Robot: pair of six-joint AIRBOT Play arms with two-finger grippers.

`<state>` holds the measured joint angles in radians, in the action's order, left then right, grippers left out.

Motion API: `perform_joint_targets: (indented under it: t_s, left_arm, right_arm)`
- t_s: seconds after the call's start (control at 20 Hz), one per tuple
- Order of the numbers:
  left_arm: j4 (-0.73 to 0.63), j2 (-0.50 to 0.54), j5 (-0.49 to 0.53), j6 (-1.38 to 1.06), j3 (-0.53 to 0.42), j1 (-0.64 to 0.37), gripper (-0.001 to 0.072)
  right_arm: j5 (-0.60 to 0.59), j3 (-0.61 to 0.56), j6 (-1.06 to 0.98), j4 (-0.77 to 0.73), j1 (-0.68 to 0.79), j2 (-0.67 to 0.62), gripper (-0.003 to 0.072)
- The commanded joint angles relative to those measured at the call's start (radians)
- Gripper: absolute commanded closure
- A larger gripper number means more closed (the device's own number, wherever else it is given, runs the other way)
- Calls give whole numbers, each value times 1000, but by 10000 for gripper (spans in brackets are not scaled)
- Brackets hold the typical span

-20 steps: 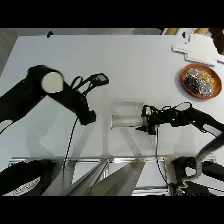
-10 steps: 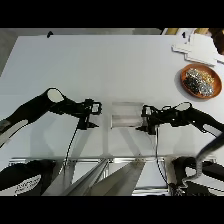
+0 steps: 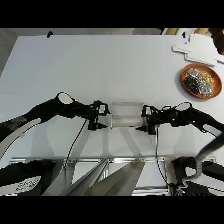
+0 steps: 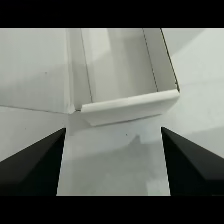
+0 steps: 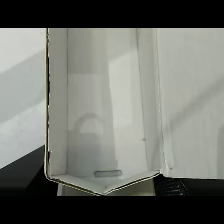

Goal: Fold the box and place the chain.

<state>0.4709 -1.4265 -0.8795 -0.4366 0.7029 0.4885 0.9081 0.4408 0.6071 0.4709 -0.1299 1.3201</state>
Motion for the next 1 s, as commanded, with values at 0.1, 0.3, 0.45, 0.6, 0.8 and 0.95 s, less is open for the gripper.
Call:
perform_joint_targets:
  t_s: [0.1,0.3,0.45,0.6,0.8,0.95]
  left_arm:
    - [-34,-32,22,17,-1,21,53]
    - [-29,-43,17,13,-10,26,45]
    - [-47,-43,30,13,-10,32,13]
    - [-56,-43,37,6,-10,38,12]
    - [-98,-43,46,6,-10,43,10]
    - [-119,-43,46,6,-10,59,10]
  right_arm:
    - [0,0,0,0,0,0,343]
    - [0,0,0,0,0,0,343]
    - [0,0,0,0,0,-1,343]
    - [0,0,0,0,0,0,343]
    - [0,0,0,0,0,-1,343]
    - [0,0,0,0,0,-1,343]
